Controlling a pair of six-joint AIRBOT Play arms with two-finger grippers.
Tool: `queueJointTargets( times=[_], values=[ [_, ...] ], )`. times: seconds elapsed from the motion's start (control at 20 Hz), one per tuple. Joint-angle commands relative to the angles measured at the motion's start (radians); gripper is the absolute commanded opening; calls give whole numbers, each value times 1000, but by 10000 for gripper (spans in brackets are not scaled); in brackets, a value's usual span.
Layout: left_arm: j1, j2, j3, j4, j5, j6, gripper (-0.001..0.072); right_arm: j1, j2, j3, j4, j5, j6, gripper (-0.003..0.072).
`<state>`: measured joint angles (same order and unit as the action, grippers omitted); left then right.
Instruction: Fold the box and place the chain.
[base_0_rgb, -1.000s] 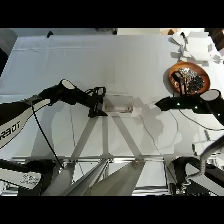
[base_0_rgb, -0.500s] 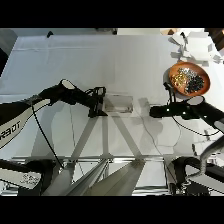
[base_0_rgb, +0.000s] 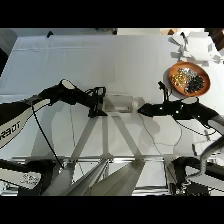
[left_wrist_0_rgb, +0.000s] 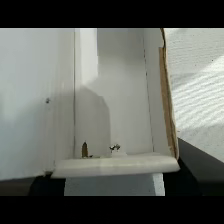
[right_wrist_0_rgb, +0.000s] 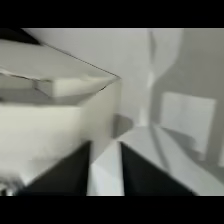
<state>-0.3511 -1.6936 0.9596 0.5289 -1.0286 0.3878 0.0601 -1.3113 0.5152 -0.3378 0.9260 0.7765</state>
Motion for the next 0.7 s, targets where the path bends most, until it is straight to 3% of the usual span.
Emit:
queueJointTargets(
  times=[0.0, 0.15, 0.3, 0.4, 0.65],
  values=[
    [0, 0, 0, 0, 0, 0, 141, 3, -2, 0, 108, 38, -14, 240],
    [0, 0, 0, 0, 0, 0, 141, 3, -2, 0, 114, 67, -14, 243],
    [0, 0, 0, 0, 0, 0, 141, 12, -2, 0, 145, 68, -19, 364],
    [0, 0, 0, 0, 0, 0, 141, 51, -2, 0, 135, -8, -29, 594],
    [0, 0, 0, 0, 0, 0, 141, 156, -2, 0, 134, -172, -26, 603]
  ],
)
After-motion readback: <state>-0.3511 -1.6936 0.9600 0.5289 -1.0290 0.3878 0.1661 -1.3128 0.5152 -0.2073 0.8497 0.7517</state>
